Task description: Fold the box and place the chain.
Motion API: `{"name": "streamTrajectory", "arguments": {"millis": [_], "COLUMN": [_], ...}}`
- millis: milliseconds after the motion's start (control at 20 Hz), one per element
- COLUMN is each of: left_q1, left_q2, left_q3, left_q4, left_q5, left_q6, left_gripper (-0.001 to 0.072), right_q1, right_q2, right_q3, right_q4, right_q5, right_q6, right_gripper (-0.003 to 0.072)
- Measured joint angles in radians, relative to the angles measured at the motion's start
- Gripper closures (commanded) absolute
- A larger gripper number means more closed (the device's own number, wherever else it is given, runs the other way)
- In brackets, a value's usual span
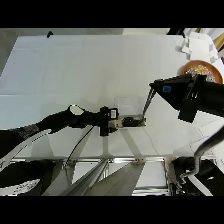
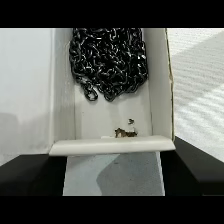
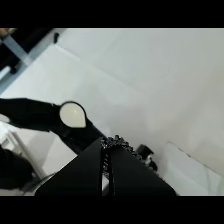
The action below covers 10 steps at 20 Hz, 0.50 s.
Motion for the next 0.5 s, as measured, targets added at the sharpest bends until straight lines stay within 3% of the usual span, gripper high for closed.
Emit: {"name": "streamTrajectory", "arguments": {"millis": [500], "left_q1": [0.0], "left_q2": [0.0], "left_q3": [0.0], "left_q4": [0.0], "left_q5": [0.0], "left_q6": [0.0], "left_gripper": [0.0459], "right_q1": [0.063], "right_q2": [-0.002], "right_q3": [0.0], "right_q4": [0.028], "right_q5": [-0.158], "right_q6": [-0.01], "right_gripper": [0.0678]}}
